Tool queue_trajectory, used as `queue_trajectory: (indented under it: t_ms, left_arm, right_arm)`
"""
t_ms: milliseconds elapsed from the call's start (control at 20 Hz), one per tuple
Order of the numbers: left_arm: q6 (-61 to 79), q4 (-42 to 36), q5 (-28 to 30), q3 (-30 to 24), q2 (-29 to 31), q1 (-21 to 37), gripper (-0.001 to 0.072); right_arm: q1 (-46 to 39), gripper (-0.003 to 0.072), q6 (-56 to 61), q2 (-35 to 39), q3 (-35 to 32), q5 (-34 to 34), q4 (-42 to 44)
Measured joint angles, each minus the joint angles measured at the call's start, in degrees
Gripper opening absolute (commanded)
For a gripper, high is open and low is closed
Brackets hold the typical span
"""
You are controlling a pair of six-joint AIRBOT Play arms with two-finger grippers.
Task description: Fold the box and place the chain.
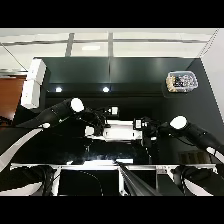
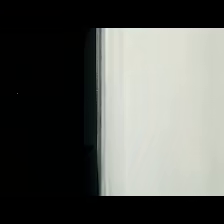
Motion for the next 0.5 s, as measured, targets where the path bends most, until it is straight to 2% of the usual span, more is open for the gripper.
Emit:
queue_trajectory:
  t_ms: [500]
  left_arm:
    - [0.0, 0.0, 0.1, 0.0, 0.0, 0.0, 0.003]
  right_arm:
    - [0.4, 0.0691, -2.9, -2.0, -0.2, -2.3, 1.9]
